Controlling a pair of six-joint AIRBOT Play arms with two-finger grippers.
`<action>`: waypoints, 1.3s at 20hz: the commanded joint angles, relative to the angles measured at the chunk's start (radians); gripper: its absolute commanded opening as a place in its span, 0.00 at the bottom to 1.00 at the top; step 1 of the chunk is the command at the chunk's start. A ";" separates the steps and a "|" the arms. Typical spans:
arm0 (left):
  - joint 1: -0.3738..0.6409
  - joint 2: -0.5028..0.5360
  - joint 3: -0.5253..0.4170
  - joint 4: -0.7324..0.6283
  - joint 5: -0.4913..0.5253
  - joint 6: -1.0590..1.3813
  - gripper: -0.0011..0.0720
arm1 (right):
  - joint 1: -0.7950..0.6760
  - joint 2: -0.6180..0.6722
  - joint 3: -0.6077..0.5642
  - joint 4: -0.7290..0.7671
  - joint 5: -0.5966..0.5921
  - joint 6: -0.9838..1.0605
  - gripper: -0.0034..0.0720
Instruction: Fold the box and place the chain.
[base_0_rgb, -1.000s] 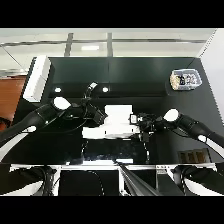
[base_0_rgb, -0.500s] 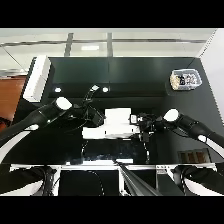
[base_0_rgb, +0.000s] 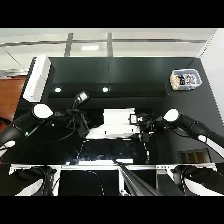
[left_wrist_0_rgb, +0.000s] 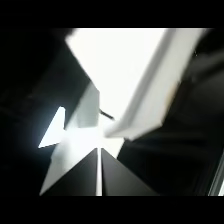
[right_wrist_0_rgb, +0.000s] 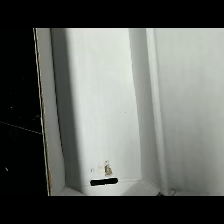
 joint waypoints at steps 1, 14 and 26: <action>-0.002 -0.006 -0.030 0.067 -0.026 0.283 0.77 | 0.001 0.000 0.000 0.000 0.000 0.000 0.62; -0.148 -0.085 -0.021 -0.091 0.157 0.518 0.67 | 0.001 0.000 0.000 0.000 0.000 0.000 0.62; -0.219 -0.131 -0.021 -0.236 0.276 0.517 0.28 | 0.001 -0.001 0.000 0.000 0.000 0.000 0.62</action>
